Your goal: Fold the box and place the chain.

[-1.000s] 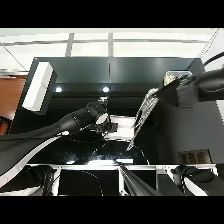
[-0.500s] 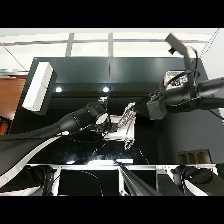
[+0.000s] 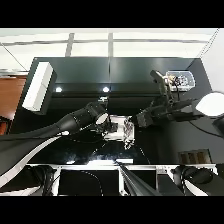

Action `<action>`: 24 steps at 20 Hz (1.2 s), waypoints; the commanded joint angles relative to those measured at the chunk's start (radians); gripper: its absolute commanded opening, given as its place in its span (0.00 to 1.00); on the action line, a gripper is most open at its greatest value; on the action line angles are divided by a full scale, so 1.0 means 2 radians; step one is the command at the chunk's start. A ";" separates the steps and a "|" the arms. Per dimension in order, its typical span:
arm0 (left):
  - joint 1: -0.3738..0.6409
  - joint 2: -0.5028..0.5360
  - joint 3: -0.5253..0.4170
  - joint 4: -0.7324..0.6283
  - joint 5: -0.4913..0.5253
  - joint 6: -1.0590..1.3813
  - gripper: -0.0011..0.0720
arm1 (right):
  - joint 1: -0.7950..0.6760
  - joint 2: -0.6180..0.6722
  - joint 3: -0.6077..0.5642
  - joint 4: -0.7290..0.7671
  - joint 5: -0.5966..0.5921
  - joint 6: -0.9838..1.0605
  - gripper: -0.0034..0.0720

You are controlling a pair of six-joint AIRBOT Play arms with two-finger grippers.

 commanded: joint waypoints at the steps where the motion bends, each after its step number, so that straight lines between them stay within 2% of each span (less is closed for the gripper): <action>1: 0.000 0.000 0.000 0.000 0.000 0.000 0.05 | 0.004 0.000 -0.053 0.004 -0.065 0.010 0.06; 2: 0.000 0.000 0.000 0.000 0.000 0.000 0.05 | 0.003 -0.001 -0.056 0.004 -0.063 0.014 0.07; 3: 0.000 0.000 0.000 0.000 0.000 0.000 0.05 | 0.003 -0.001 -0.056 0.004 -0.059 0.020 0.15; 4: 0.000 0.000 0.000 0.000 0.001 0.000 0.05 | -0.001 -0.001 -0.056 0.004 -0.056 0.026 0.46; 5: 0.000 0.000 0.000 0.000 0.001 0.000 0.05 | -0.008 0.000 -0.054 0.003 -0.042 0.026 0.61; 8: 0.000 0.000 0.000 0.000 0.000 0.000 0.05 | -0.061 0.010 -0.030 -0.039 0.068 0.002 0.61; 11: 0.000 0.000 0.000 0.000 0.000 0.000 0.05 | -0.099 0.055 -0.041 -0.148 0.121 0.000 0.61; 12: 0.000 0.000 0.000 0.000 0.000 0.000 0.05 | -0.097 0.074 -0.060 -0.165 0.114 -0.003 0.61; 14: 0.000 0.000 0.000 0.000 0.000 0.000 0.05 | -0.083 0.107 -0.116 -0.140 0.055 -0.042 0.61; 17: 0.000 0.000 0.000 0.000 0.000 0.000 0.05 | -0.029 0.111 -0.185 -0.127 -0.053 -0.120 0.61; 19: 0.000 0.000 0.000 0.000 -0.001 0.000 0.05 | 0.010 0.111 -0.221 -0.128 -0.108 -0.215 0.62; 20: 0.000 0.000 0.000 0.000 -0.001 0.000 0.05 | 0.027 0.110 -0.233 -0.133 -0.121 -0.274 0.82; 21: 0.000 0.000 0.000 0.000 -0.001 0.000 0.05 | 0.037 0.101 -0.235 -0.135 -0.121 -0.299 0.89; 24: 0.000 0.000 0.000 0.000 0.000 0.000 0.05 | 0.039 0.055 -0.236 -0.125 -0.141 -0.339 0.89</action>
